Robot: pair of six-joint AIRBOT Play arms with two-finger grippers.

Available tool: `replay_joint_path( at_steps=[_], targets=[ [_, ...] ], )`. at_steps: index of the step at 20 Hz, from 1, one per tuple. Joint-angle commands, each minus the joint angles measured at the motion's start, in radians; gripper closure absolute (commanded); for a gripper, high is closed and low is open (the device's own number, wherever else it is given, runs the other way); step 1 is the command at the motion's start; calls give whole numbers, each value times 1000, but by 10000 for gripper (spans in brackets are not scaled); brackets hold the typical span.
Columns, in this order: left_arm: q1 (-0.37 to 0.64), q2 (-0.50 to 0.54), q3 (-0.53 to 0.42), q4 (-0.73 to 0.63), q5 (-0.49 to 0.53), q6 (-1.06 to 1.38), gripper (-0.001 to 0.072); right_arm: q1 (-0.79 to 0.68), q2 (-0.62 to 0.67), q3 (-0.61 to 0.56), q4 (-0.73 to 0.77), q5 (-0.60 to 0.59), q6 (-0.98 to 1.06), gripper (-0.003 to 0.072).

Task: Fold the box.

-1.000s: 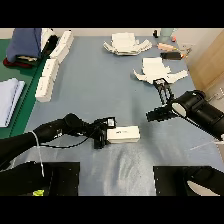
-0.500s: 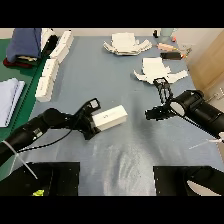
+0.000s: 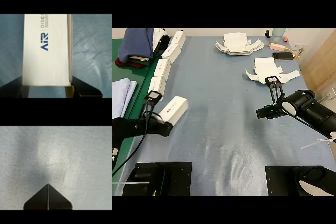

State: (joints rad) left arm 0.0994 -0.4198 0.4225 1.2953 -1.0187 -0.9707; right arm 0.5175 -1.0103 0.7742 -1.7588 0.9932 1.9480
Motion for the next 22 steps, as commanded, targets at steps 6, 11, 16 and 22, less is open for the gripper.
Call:
replay_joint_path(
  at_steps=[6,11,16,22],
  targets=[
    [328,68,-106,62,65,42,218,0,-6,-1,1,-13,-10,684],
    [356,-43,-107,51,210,28,218,0,-6,-1,2,-24,-10,684],
    [357,-200,-106,-37,356,36,219,0,-6,-1,13,-43,-10,684],
    [357,-261,-106,-43,519,40,218,0,-6,-1,13,-46,-10,684]
  ],
)
